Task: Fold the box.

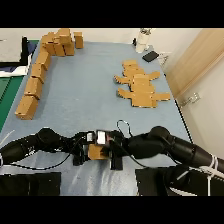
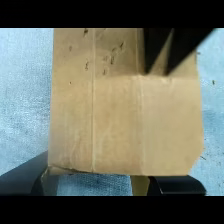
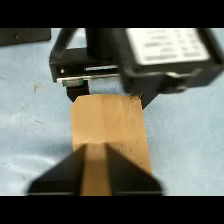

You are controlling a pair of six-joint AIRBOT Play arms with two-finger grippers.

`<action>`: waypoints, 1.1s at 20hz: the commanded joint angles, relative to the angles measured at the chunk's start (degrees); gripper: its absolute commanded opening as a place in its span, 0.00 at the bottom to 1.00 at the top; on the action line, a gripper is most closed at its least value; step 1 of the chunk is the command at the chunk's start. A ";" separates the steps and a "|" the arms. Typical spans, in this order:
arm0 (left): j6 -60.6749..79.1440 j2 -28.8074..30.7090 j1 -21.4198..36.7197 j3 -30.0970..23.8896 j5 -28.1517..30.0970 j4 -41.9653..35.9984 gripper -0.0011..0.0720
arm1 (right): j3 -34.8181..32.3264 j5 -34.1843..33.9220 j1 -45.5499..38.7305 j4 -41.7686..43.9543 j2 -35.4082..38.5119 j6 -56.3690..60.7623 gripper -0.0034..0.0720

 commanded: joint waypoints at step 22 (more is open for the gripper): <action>0.02 0.00 0.02 0.02 0.02 0.02 0.73 | -1.88 8.92 5.01 -15.04 -1.57 -2.36 0.48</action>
